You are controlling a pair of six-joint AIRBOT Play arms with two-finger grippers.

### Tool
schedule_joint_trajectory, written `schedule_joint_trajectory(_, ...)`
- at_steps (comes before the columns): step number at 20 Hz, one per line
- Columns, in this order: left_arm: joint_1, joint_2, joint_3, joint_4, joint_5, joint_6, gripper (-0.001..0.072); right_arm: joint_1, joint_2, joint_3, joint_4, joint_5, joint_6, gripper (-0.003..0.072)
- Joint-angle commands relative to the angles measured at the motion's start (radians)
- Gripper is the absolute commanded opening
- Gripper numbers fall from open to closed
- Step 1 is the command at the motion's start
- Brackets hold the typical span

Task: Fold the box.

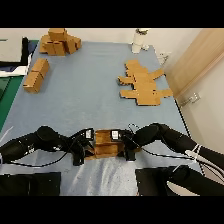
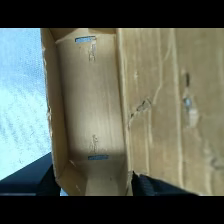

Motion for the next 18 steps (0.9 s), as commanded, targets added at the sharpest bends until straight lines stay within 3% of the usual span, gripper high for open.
schedule_joint_trajectory(1, -0.003, -0.003, 0.001, -0.006, 0.017, 0.039, 0.0225, 0.000, 0.000, 0.000, 0.000, 0.000, 0.000, 0.0497)
schedule_joint_trajectory(2, -0.010, -0.003, 0.002, -0.012, 0.016, 0.044, 0.0222, 0.000, 0.000, 0.000, 0.000, 0.000, 0.000, 0.0497)
schedule_joint_trajectory(3, -0.021, -0.003, 0.005, -0.015, 0.016, 0.047, 0.0092, 0.000, 0.000, 0.000, 0.000, 0.000, 0.000, 0.0497)
schedule_joint_trajectory(6, -0.060, -0.003, 0.007, -0.080, 0.054, 0.072, 0.0082, 0.000, 0.000, 0.000, 0.000, 0.000, 0.000, 0.0497)
schedule_joint_trajectory(7, -0.066, -0.003, 0.007, -0.100, 0.069, 0.075, 0.0044, 0.000, 0.000, 0.000, 0.000, 0.000, 0.000, 0.0497)
schedule_joint_trajectory(13, -0.068, -0.003, 0.007, -0.121, 0.071, 0.074, 0.0046, 0.000, 0.000, 0.000, 0.000, 0.000, 0.000, 0.0497)
schedule_joint_trajectory(14, -0.071, -0.003, 0.007, -0.127, 0.063, 0.074, 0.0077, 0.000, 0.000, 0.000, 0.000, 0.000, 0.000, 0.0498)
schedule_joint_trajectory(16, -0.072, -0.003, 0.007, -0.128, 0.056, 0.073, 0.0555, 0.000, 0.000, 0.000, 0.000, 0.000, 0.000, 0.0498)
schedule_joint_trajectory(18, -0.071, -0.003, 0.007, -0.128, 0.057, 0.067, 0.0592, 0.000, 0.000, 0.000, 0.000, 0.000, 0.000, 0.0497)
